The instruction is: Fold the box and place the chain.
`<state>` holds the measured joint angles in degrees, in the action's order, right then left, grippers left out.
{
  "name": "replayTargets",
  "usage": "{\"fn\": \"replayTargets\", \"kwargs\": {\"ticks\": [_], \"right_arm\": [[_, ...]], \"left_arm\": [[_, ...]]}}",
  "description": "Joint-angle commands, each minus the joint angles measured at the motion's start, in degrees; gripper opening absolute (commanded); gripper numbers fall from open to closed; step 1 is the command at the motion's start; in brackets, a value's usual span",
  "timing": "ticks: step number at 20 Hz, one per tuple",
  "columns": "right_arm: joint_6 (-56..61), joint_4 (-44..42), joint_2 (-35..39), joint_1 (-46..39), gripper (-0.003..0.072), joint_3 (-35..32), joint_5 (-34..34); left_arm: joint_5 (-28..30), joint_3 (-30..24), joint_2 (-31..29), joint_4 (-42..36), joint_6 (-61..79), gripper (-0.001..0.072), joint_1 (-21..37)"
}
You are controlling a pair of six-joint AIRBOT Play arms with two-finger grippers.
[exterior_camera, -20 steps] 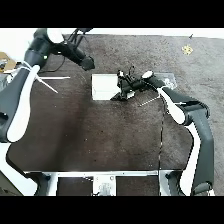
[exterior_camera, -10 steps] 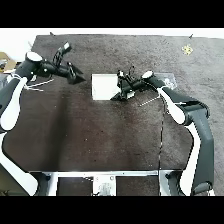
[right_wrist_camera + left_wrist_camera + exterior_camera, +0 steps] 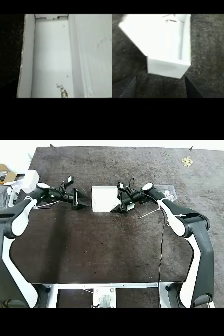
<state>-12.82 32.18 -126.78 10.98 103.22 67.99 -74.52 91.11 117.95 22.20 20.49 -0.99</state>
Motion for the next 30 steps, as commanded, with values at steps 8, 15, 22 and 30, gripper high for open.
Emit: {"fn": "replayTargets", "kwargs": {"ticks": [8,15,22,30], "right_arm": [[0.02,-0.02,-0.04,0.02,0.0439,-0.02,0.00],[0.02,-0.02,-0.04,0.02,0.0439,-0.02,0.00],[0.02,-0.02,-0.04,0.02,0.0439,-0.02,0.00],[0.02,-0.02,-0.04,0.02,0.0439,-0.02,0.00]], "left_arm": [[0.76,-0.15,1.11,-0.02,5.14,0.0671,-2.43],[2.38,-0.15,1.11,-0.35,6.75,0.0670,-2.43],[4.33,0.42,1.36,0.44,6.99,0.0669,-5.40],[4.33,0.44,4.70,-2.80,7.08,0.0668,-5.40]]}}
